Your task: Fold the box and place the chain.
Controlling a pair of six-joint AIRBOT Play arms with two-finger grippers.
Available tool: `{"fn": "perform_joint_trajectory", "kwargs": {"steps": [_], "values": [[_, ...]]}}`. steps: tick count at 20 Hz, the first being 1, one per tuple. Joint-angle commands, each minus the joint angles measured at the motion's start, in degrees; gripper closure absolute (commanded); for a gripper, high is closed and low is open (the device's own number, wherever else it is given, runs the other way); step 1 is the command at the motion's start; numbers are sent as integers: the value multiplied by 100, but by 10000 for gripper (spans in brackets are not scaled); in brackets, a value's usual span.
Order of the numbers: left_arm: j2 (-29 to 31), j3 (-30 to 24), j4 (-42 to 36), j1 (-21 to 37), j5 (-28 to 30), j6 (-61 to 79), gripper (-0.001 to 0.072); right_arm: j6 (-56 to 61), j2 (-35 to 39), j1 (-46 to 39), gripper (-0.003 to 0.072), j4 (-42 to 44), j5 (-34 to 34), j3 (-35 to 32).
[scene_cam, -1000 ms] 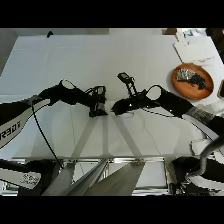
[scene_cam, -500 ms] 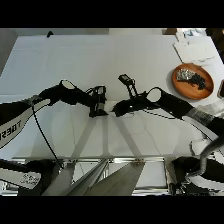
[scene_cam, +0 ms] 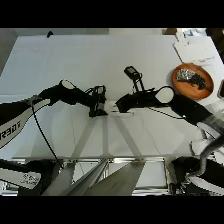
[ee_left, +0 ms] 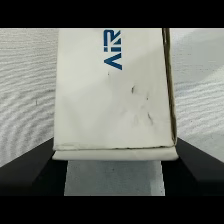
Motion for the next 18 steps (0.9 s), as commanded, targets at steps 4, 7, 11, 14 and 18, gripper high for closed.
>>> {"fn": "perform_joint_trajectory", "kwargs": {"steps": [4, 7, 11, 14, 18], "values": [[2, 4, 4, 2, 7, 11, 453, 0, 264, -525, 680, -35, 55, -796], [2, 4, 7, 2, 7, 11, 453, 0, 160, -525, 679, -37, 28, -1060], [2, 4, 4, 2, 7, 11, 453, 4, 107, -525, 679, -68, -136, -1178], [2, 4, 4, 2, 7, 11, 453, 2, 168, -525, 678, -7, -120, -1176], [2, 4, 4, 0, 7, 11, 453, 2, 713, -525, 678, -33, -160, -990]]}}
